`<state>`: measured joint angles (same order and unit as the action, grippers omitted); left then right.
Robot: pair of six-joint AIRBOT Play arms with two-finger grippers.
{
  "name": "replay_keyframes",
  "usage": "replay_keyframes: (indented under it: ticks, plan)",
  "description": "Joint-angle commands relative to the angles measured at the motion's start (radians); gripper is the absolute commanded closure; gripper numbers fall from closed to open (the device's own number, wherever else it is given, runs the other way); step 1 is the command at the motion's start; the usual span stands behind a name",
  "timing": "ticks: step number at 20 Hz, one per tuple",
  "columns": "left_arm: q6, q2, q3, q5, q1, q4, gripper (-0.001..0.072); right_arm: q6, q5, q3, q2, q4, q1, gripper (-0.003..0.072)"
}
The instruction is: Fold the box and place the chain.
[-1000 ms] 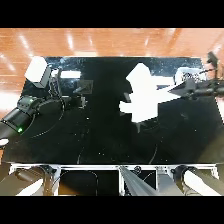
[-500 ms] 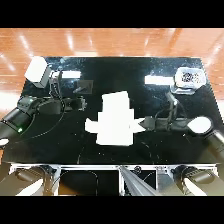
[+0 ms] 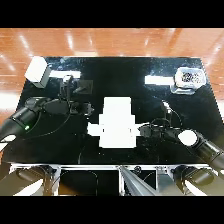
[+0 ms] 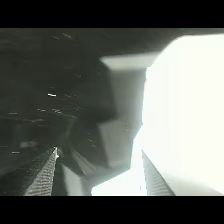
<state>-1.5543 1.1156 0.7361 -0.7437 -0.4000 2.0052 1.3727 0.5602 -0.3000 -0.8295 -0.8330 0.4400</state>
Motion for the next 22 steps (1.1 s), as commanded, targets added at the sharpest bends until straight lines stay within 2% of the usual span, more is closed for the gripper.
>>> replay_keyframes:
  ticks: [1,5,10,12,15,19,22]
  plan:
    - [-0.374,0.085,0.027,-0.095,0.065,0.268,0.0096,0.017,0.007,0.003,0.001,-0.032,0.007,0.0655]
    - [-0.902,0.261,0.137,-0.364,0.143,0.508,0.0096,0.030,0.054,0.003,0.001,-0.020,0.011,0.0654]
    - [-0.978,0.546,0.358,-0.577,0.161,0.484,0.0096,0.030,0.094,0.003,0.001,-0.013,0.011,0.0655]
    - [-0.977,0.636,0.412,-0.671,0.166,0.507,0.0096,0.030,0.093,0.003,0.001,-0.013,0.011,0.0655]
    - [-0.978,0.685,0.424,-0.698,0.159,0.516,0.0096,0.030,0.092,0.003,0.001,-0.013,0.011,0.0655]
    - [-0.982,0.703,0.423,-0.761,0.147,0.521,0.0096,0.030,0.087,0.003,0.001,-0.013,0.011,0.0655]
    - [-0.982,0.704,0.423,-0.761,0.113,0.521,0.0096,0.030,0.086,0.003,0.001,-0.013,0.011,0.0655]
